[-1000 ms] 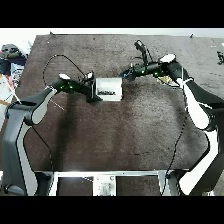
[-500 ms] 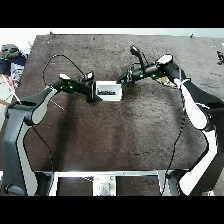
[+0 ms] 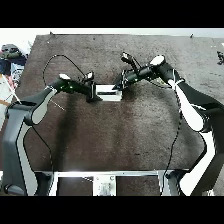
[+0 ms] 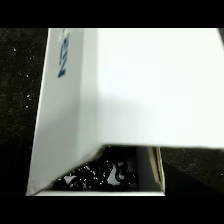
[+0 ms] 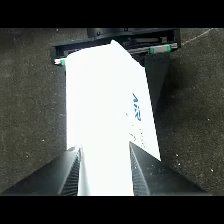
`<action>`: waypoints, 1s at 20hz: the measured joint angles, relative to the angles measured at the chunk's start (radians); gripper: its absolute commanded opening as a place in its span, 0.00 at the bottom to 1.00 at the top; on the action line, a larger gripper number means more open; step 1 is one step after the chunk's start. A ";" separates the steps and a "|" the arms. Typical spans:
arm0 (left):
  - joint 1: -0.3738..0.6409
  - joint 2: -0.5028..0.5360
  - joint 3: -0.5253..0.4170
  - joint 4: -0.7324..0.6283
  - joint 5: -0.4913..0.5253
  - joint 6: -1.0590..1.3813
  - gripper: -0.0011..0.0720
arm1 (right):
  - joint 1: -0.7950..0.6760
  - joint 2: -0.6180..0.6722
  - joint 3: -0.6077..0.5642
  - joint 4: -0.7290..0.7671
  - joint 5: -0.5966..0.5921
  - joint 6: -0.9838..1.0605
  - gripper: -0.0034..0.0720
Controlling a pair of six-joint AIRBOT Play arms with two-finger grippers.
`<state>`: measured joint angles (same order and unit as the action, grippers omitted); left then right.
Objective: Fold the box and place the chain.
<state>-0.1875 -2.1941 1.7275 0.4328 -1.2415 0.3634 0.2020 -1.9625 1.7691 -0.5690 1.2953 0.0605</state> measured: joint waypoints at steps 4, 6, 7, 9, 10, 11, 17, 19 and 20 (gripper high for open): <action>0.000 0.000 0.000 0.000 0.000 0.000 0.66 | 0.029 0.000 0.000 -0.047 -0.035 -0.010 0.50; 0.000 0.000 0.000 0.000 0.000 0.000 0.66 | 0.043 0.000 0.000 -0.080 -0.068 -0.014 0.49; 0.000 0.000 0.000 0.000 0.000 0.000 0.66 | 0.049 0.000 0.000 -0.090 -0.082 -0.014 0.49; 0.000 0.000 0.000 0.000 0.000 0.000 0.66 | 0.057 0.000 0.000 -0.106 -0.121 -0.016 0.49; 0.000 0.000 0.000 0.000 0.000 -0.001 0.66 | 0.058 0.000 0.000 -0.110 -0.143 -0.016 0.49; 0.000 0.000 0.000 0.000 0.000 -0.001 0.66 | 0.060 0.001 0.000 -0.114 -0.158 -0.016 0.49; 0.000 0.000 0.000 0.000 0.000 -0.001 0.66 | 0.064 0.006 0.000 -0.129 -0.176 -0.016 0.49; 0.000 0.000 0.000 0.000 0.000 0.000 0.66 | 0.064 0.008 0.000 -0.140 -0.165 -0.016 0.49; 0.000 0.000 0.000 0.000 0.000 0.000 0.66 | 0.064 0.007 0.000 -0.151 -0.159 -0.016 0.49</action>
<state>-0.1875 -2.1941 1.7275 0.4324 -1.2411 0.3630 0.2665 -1.9553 1.7695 -0.7197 1.1366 0.0444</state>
